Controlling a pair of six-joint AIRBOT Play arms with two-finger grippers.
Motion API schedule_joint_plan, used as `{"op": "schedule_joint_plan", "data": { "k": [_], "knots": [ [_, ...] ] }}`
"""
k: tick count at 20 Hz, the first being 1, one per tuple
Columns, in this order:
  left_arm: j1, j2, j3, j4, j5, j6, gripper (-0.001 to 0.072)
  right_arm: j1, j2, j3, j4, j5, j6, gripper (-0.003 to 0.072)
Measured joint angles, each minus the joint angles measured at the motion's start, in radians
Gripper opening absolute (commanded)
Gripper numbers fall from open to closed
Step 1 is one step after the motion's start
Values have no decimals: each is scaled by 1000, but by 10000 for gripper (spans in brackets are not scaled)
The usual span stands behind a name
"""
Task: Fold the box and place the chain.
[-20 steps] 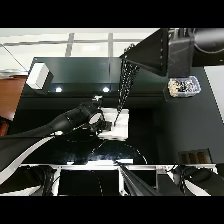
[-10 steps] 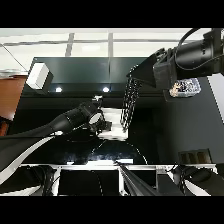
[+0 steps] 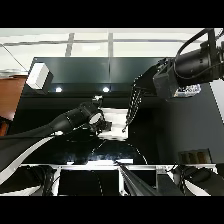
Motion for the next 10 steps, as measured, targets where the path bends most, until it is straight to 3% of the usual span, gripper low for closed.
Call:
{"op": "schedule_joint_plan", "data": {
  "k": [5,10],
  "knots": [
    [0,0,0,1,0,0,30,67,-6,-30,9,-45,7,21],
    [0,0,0,1,-1,0,30,93,-15,-152,10,-100,26,21]
  ]
}}
